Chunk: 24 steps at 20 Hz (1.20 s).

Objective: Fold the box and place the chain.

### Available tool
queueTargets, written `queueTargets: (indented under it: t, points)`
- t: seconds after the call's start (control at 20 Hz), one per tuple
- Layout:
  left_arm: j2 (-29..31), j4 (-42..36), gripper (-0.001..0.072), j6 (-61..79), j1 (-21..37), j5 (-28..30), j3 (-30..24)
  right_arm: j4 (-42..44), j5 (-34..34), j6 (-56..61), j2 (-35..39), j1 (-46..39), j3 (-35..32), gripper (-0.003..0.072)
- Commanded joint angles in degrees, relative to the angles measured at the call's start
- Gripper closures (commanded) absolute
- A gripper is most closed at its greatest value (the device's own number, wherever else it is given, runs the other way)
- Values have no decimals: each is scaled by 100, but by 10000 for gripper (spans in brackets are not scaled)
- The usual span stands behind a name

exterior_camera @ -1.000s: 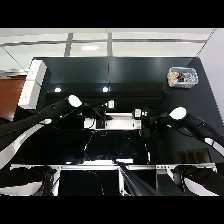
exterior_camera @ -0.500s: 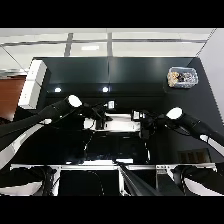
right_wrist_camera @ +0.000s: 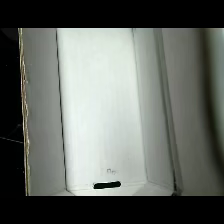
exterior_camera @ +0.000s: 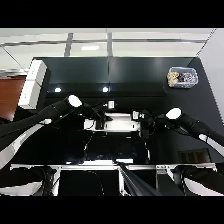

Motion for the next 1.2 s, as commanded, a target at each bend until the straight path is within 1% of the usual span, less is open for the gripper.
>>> queueTargets:
  t: [0.0,0.25,1.1,1.15]
  points:
    - [-4,0,685,4,0,0,-2,7,-37,-2,-7,0,-4,-14]
    - [-4,0,685,7,0,0,-2,9,-155,24,-11,0,-7,-14]
    - [-4,-26,685,4,0,0,-2,7,-157,22,-17,2,-4,-12]
    - [-4,-26,685,4,0,0,-2,7,-157,22,-17,2,-7,76]
